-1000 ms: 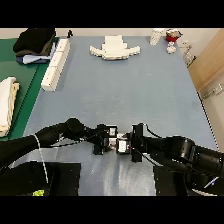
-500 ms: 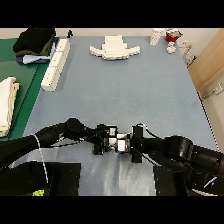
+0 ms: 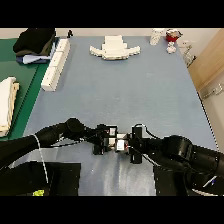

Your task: Fold the box.

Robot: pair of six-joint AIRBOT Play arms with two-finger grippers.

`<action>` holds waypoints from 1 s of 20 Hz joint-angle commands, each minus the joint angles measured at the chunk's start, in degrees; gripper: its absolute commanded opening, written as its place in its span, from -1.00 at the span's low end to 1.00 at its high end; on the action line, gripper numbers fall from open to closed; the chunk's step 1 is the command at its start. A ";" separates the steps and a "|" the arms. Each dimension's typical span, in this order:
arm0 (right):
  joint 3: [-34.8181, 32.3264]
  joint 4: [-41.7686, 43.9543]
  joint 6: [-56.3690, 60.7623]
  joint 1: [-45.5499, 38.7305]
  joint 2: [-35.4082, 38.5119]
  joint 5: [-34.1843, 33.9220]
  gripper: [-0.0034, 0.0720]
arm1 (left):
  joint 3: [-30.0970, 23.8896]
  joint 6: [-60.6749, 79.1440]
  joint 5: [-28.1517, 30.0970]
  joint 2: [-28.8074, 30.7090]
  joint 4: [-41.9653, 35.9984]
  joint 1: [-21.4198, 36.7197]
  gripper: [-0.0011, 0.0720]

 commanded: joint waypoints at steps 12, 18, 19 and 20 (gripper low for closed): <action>0.85 0.48 0.24 0.02 2.10 -1.29 0.50 | 0.04 0.02 0.02 0.00 0.00 0.02 0.48; 2.47 5.27 3.19 -0.04 5.73 -1.25 0.48 | 0.04 0.02 0.02 0.00 0.00 0.02 0.48; 2.34 6.67 7.61 -0.07 6.64 -1.11 0.22 | 0.04 0.02 0.02 0.00 0.00 0.02 0.48; 1.55 7.89 12.55 -0.09 7.54 0.76 -0.74 | 0.04 0.02 0.02 0.00 0.00 0.02 0.48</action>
